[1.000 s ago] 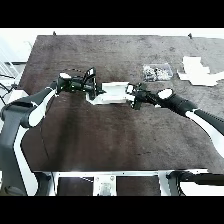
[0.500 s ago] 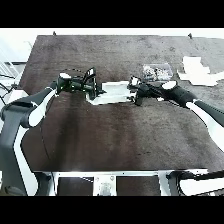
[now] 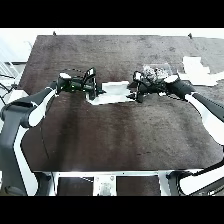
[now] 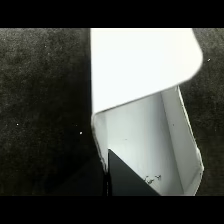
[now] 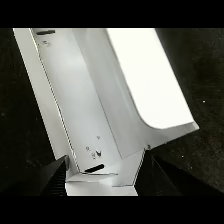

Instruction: Fold the box and place the chain.

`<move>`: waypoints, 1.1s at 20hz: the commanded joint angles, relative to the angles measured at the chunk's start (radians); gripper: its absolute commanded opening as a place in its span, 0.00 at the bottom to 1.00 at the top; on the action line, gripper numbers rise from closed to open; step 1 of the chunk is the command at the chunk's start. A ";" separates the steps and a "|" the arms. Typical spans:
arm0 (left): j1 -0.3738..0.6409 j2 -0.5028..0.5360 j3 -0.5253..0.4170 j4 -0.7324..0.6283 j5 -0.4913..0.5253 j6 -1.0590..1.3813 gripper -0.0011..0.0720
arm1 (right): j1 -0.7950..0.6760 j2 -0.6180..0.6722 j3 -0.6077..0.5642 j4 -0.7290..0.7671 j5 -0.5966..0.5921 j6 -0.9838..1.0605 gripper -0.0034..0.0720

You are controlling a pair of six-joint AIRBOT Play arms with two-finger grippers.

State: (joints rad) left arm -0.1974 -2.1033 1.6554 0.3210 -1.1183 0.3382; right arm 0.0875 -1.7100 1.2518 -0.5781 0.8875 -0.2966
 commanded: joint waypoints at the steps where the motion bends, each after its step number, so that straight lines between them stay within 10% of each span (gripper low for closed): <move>1: 0.000 0.001 0.000 0.000 0.000 0.000 0.04 | -0.017 -0.060 0.075 -0.002 0.095 0.027 0.90; 22: 0.000 0.001 0.000 0.000 0.000 0.000 0.04 | -0.018 -0.225 0.221 -0.025 0.280 0.050 0.90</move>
